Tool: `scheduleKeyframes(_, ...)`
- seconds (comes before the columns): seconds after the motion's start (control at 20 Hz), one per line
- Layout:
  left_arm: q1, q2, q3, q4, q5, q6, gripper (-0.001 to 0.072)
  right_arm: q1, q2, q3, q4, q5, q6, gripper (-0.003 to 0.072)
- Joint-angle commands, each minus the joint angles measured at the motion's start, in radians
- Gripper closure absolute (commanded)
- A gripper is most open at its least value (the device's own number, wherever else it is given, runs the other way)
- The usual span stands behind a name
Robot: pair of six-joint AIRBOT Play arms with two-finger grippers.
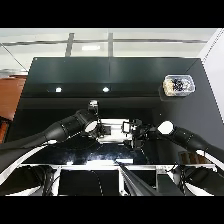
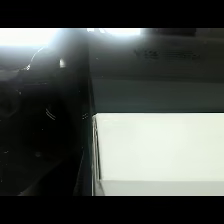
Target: Fold the box and place the chain.
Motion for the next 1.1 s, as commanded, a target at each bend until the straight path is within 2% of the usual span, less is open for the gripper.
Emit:
scheduleKeyframes(0.0,0.0,0.001,0.005,0.003,-0.001,0.001,0.0484,0.001,-0.001,0.0,0.0,0.0,0.0,0.0205)
scheduleKeyframes(0.7,0.0,0.0,0.014,0.0,0.006,0.001,0.0487,0.001,-0.001,0.0,0.0,0.0,0.0,0.0205)
scheduleKeyframes(0.8,0.0,0.0,0.014,0.0,0.006,0.001,0.0532,0.001,-0.001,0.0,0.0,0.0,0.0,0.0206)
scheduleKeyframes(0.85,0.0,0.0,0.014,0.0,0.006,0.001,0.0532,0.001,-0.001,0.0,0.0,-0.001,0.0,0.0206)
scheduleKeyframes(1.0,0.0,0.0,0.014,-0.001,0.003,0.001,0.0613,0.001,-0.001,0.0,0.0,0.0,0.0,0.0205)
scheduleKeyframes(1.05,0.0,0.0,0.014,-0.001,0.002,0.001,0.0672,0.001,-0.001,0.0,0.0,0.0,0.0,0.0205)
